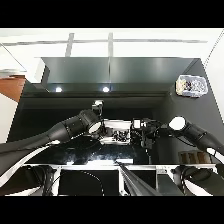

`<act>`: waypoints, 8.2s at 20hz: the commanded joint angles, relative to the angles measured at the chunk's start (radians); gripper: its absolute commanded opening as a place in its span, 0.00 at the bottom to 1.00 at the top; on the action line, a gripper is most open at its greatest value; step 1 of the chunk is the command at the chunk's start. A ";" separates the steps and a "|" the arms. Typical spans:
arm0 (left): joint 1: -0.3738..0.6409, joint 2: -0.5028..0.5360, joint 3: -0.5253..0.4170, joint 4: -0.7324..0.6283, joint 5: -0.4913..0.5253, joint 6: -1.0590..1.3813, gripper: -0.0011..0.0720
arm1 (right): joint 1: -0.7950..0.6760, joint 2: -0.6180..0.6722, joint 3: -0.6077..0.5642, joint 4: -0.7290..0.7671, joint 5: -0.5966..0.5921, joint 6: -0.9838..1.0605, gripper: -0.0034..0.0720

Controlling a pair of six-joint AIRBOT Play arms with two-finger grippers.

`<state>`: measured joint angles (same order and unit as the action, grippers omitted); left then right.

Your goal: Fold the box and place the chain.

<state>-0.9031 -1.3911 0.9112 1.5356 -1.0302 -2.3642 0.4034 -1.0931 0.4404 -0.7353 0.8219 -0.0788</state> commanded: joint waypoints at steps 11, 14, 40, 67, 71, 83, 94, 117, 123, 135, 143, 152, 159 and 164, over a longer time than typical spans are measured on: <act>0.000 0.000 0.000 -0.001 0.000 0.000 0.06 | 0.078 -0.036 0.000 0.013 -0.073 -0.012 0.65; 0.000 0.000 0.000 -0.003 0.000 0.000 0.06 | 0.077 -0.033 0.000 0.008 -0.035 -0.010 0.34; 0.000 0.000 0.000 -0.003 0.000 0.000 0.06 | 0.011 0.338 0.359 0.047 0.238 0.525 0.09; 0.000 0.000 0.000 0.000 -0.002 0.000 0.06 | 0.035 0.080 -0.053 0.091 -0.060 -0.029 0.84; 0.000 0.000 0.000 0.000 0.000 0.000 0.06 | 0.035 0.037 -0.052 0.126 -0.060 -0.073 0.84; 0.000 0.000 0.000 0.001 0.005 0.000 0.06 | 0.084 -0.017 -0.052 0.117 -0.097 -0.086 0.66; 0.000 0.000 0.000 0.000 -0.002 0.000 0.06 | 0.083 0.016 -0.011 -0.042 -0.073 0.113 0.08; 0.000 0.000 0.000 0.000 0.000 0.000 0.06 | 0.083 0.283 0.113 0.049 0.086 0.634 0.78; 0.000 0.000 0.000 0.000 0.000 -0.002 0.06 | -0.028 0.287 0.164 -0.110 0.223 0.738 0.75; -0.001 0.015 0.144 0.043 -0.129 0.021 0.71 | -0.281 0.286 0.171 -0.249 0.326 0.828 0.75; 0.014 0.268 0.141 0.167 -0.483 0.789 0.71 | -0.281 0.286 0.171 -0.249 0.328 0.828 0.75; 0.729 0.523 -0.298 -0.648 -0.259 1.622 0.72 | -0.281 0.286 0.171 -0.249 0.330 0.843 0.75; 0.715 0.449 -0.407 -0.797 0.037 2.494 0.98 | -0.280 0.287 0.171 -0.249 0.331 0.956 0.75; 0.577 0.286 -0.407 -0.851 0.089 2.582 0.98 | -0.280 0.286 0.171 -0.249 0.327 0.965 0.75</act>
<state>-0.2661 -1.0271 0.5095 0.7395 -0.9928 0.0856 0.1226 -0.8070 0.6098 -0.9844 1.1515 0.8688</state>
